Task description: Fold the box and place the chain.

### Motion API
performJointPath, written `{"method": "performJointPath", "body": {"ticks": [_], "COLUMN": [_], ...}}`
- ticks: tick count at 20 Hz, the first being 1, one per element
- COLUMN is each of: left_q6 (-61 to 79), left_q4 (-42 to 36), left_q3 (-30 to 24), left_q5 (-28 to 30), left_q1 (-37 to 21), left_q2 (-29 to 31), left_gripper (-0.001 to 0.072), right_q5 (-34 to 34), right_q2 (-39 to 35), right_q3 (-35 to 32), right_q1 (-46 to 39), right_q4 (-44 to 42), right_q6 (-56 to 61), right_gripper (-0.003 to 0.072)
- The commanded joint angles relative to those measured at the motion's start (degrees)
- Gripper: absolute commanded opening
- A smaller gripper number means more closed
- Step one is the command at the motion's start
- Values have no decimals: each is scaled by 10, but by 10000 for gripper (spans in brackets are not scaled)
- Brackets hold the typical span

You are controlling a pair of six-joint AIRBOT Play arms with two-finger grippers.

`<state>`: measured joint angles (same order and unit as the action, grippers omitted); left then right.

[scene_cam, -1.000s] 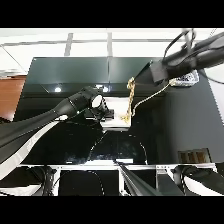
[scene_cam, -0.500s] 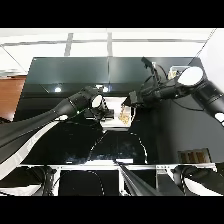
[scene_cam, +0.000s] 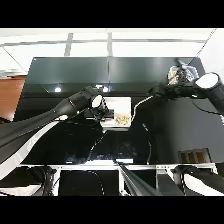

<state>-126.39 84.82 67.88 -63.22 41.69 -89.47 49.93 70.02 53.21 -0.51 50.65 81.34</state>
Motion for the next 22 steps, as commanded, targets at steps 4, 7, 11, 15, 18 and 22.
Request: {"method": "performJointPath", "body": {"ticks": [4, 7, 11, 15, 18, 22], "left_q6": [0, 0, 0, 0, 0, 0], "left_q4": [0, 0, 0, 0, 0, 0], "left_q3": [0, 0, 0, 0, 0, 0], "left_q5": [-1, 0, 0, 0, 0, 0], "left_q1": [0, 0, 0, 0, 0, 0], "left_q2": [0, 0, 0, 0, 0, 0], "left_gripper": [28, 28, 28, 28, 28, 28], "right_q5": [-204, -184, -124, -83, 32, 208], "right_q2": [113, 202, 284, 278, 226, 67], "right_q3": [7, 99, 191, 204, 204, 204], "right_q1": [-71, -80, -77, -89, -95, -74], "right_q4": [96, 92, 93, 95, 95, 94], "right_q6": [129, 153, 155, 141, 59, -45], "right_gripper": [693, 693, 490, 16, 17, 17]}}
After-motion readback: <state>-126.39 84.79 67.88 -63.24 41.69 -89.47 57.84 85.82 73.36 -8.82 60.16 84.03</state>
